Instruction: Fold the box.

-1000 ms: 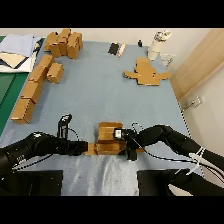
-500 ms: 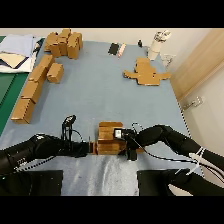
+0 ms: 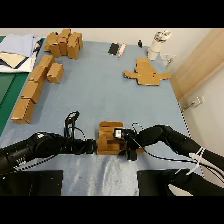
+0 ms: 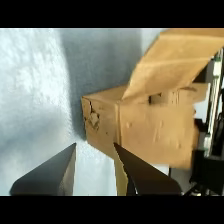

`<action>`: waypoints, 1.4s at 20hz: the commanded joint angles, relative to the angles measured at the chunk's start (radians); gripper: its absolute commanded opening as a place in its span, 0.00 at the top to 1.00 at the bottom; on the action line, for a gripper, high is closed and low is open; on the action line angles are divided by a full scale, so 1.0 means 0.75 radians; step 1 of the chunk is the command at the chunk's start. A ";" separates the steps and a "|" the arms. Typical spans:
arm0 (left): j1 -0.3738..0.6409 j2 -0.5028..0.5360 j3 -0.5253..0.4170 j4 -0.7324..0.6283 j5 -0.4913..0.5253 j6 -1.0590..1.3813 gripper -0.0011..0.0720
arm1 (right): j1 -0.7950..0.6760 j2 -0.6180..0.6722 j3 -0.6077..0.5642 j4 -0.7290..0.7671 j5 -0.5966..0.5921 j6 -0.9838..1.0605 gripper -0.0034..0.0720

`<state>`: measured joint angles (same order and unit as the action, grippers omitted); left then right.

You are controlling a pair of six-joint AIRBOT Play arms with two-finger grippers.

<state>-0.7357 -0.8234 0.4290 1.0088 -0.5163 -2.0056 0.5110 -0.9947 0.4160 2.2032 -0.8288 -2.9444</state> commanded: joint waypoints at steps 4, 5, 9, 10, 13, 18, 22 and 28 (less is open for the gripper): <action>0.057 0.001 0.044 -0.004 -0.014 0.038 0.49 | 0.000 -0.001 0.000 0.000 0.001 0.001 0.29; 0.058 0.001 0.054 -0.005 -0.013 0.038 0.49 | 0.000 -0.001 0.000 0.000 0.001 0.001 0.29; 0.030 -0.001 0.057 -0.082 -0.012 0.142 0.37 | 0.000 -0.001 0.000 0.000 0.001 0.001 0.29; 0.011 -0.007 0.058 -0.119 -0.012 0.198 0.18 | 0.000 -0.001 0.000 0.000 0.001 0.001 0.29; -0.006 -0.036 0.057 -0.148 0.037 0.245 0.17 | 0.000 -0.001 0.000 0.000 0.001 0.001 0.29; -0.007 -0.060 0.058 -0.198 0.071 0.243 0.18 | 0.000 -0.001 0.001 0.000 0.001 0.001 0.29; -0.007 -0.143 0.064 -0.101 0.019 0.013 0.25 | 0.000 -0.001 0.000 0.000 0.001 0.001 0.29; -0.051 -0.269 0.187 -0.014 -0.031 -0.084 0.28 | 0.000 -0.001 0.001 0.000 0.001 0.001 0.29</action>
